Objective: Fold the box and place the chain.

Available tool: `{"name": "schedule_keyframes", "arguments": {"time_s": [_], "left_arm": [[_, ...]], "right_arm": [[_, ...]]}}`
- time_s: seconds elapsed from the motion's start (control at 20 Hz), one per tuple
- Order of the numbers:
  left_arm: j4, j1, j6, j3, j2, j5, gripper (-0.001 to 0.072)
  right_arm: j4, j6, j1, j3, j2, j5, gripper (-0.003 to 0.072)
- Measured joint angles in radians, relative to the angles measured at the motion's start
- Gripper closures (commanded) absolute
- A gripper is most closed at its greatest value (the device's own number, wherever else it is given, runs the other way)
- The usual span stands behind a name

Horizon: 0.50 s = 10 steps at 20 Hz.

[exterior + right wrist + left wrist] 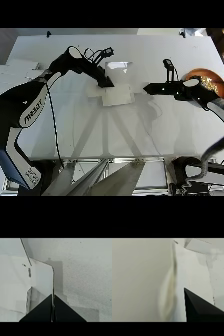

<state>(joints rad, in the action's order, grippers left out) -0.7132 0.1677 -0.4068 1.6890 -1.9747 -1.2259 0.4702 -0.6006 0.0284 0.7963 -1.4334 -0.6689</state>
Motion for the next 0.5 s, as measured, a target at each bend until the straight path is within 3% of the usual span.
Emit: {"name": "schedule_keyframes", "arguments": {"time_s": [0.5], "left_arm": [[0.002, 0.002, 0.074, 0.000, 0.036, 0.079, 0.0311]], "right_arm": [[0.000, 0.000, 0.000, 0.000, 0.000, 0.000, 0.0672]]}}
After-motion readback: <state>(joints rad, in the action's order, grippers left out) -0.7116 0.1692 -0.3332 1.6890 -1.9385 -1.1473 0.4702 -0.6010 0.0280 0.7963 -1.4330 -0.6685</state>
